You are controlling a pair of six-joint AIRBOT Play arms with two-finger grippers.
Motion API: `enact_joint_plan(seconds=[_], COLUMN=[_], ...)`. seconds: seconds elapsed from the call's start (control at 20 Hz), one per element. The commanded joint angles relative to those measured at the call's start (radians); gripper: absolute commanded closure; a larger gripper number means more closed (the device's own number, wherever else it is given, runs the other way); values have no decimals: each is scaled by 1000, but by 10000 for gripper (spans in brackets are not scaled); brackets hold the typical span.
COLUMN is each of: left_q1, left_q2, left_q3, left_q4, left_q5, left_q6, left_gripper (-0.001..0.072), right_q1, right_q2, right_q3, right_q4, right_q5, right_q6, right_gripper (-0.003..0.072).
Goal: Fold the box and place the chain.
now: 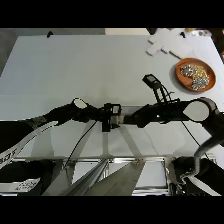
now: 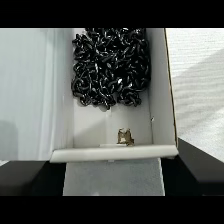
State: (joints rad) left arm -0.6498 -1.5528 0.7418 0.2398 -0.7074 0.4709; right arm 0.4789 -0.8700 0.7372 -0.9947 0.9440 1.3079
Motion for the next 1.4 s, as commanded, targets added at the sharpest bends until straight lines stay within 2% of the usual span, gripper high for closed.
enact_joint_plan(seconds=[0.0, 0.1, 0.25, 0.3, 0.4, 0.45, 0.65, 0.8, 0.9, 1.25, 1.35], left_q1=[0, 0, 0, 0, 0, 0, 0, 0, 0, 0, 0], left_q2=[0, 0, 0, 0, 0, 0, 0, 0, 0, 0, 0], left_q3=[0, 0, 0, 0, 0, 0, 0, 0, 0, 0, 0], left_q4=[0, 0, 0, 0, 0, 0, 0, 0, 0, 0, 0], left_q5=[0, 0, 0, 0, 0, 0, 0, 0, 0, 0, 0], left_q6=[0, 0, 0, 0, 0, 0, 0, 0, 0, 0, 0], left_gripper=[698, 698, 698, 698, 698, 698, 698, 698, 698, 698, 698], right_q1=[-47, -106, -218, -254, -317, -339, -349, -349, -349, -349, -349], right_q2=[6, 4, -35, -67, -160, -217, -423, -511, -523, -546, -566], right_q3=[101, 156, 175, 175, 175, 175, 175, 175, 175, 175, 175], right_q4=[-4, -54, -250, -311, -377, -385, -415, -471, -489, -515, -515], right_q5=[-5, -4, 6, 15, 33, 32, 42, 41, 37, -9, -10], right_q6=[-45, -48, 30, 51, 56, 57, 116, 165, 171, 188, 189], right_gripper=[450, 470, 467, 446, 310, 306, 306, 315, 359, 362, 396])
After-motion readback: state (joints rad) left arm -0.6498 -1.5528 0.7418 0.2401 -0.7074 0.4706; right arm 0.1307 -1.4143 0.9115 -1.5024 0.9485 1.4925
